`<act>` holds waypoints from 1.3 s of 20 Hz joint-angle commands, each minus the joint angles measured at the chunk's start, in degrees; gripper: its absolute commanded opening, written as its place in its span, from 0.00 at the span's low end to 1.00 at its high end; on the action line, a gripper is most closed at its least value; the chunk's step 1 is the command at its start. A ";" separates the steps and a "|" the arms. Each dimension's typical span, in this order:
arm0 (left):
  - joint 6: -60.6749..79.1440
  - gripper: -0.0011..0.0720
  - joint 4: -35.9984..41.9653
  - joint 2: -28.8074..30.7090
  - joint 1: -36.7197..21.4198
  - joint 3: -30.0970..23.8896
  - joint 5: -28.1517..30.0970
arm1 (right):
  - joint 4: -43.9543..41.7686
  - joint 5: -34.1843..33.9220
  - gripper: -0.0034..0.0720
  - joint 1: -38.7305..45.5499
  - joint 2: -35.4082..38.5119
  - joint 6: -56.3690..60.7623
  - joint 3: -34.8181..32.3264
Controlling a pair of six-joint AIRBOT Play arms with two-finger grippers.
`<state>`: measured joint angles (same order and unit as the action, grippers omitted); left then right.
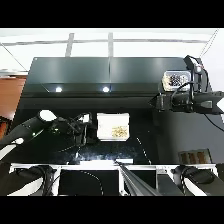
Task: Fold the box and place the chain.
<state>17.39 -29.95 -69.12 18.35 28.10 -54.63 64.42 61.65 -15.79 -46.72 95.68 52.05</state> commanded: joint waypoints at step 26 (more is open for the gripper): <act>3.93 0.97 -7.58 -8.48 0.76 11.10 -4.07 | -1.77 0.02 0.76 -0.04 0.02 0.11 0.02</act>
<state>22.46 -34.70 -77.19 19.11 38.59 -57.10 62.87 61.65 -15.79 -46.72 95.79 52.07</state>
